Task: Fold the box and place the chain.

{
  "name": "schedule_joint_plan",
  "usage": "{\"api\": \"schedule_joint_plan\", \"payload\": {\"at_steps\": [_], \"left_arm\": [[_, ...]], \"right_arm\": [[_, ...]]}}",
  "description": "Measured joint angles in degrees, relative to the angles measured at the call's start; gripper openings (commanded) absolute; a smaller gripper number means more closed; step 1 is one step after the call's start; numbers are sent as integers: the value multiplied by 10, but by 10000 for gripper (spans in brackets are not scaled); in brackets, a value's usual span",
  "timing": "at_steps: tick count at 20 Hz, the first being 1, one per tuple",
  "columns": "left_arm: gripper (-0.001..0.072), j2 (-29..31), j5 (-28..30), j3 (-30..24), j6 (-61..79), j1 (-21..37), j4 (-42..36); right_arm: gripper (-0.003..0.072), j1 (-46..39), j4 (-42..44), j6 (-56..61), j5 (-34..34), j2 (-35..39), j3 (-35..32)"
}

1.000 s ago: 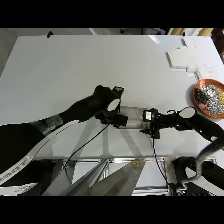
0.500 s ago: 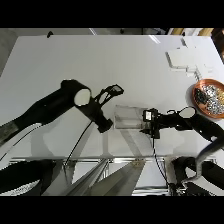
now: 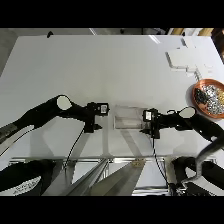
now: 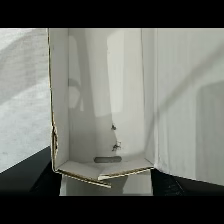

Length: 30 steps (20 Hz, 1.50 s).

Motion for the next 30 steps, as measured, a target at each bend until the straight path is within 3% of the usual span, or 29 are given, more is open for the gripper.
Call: {"api": "schedule_joint_plan", "payload": {"at_steps": [1, 2, 7, 15, 30], "left_arm": [[607, -7, 6, -3, 32, -2, -23], [698, -12, 14, -5, 59, -5, -43], [695, -31, 26, -9, 153, -15, -124], [698, -66, 35, -10, 189, -37, -207], [693, -103, 52, -6, 238, -62, -284]], "right_arm": [[403, 0, 0, 0, 0, 0, 0], [403, 0, 0, 0, 0, 0, 0], [403, 0, 0, 0, 0, 0, 0], [403, 0, 0, 0, 0, 0, 0], [403, 0, 0, 0, 0, 0, 0]]}}
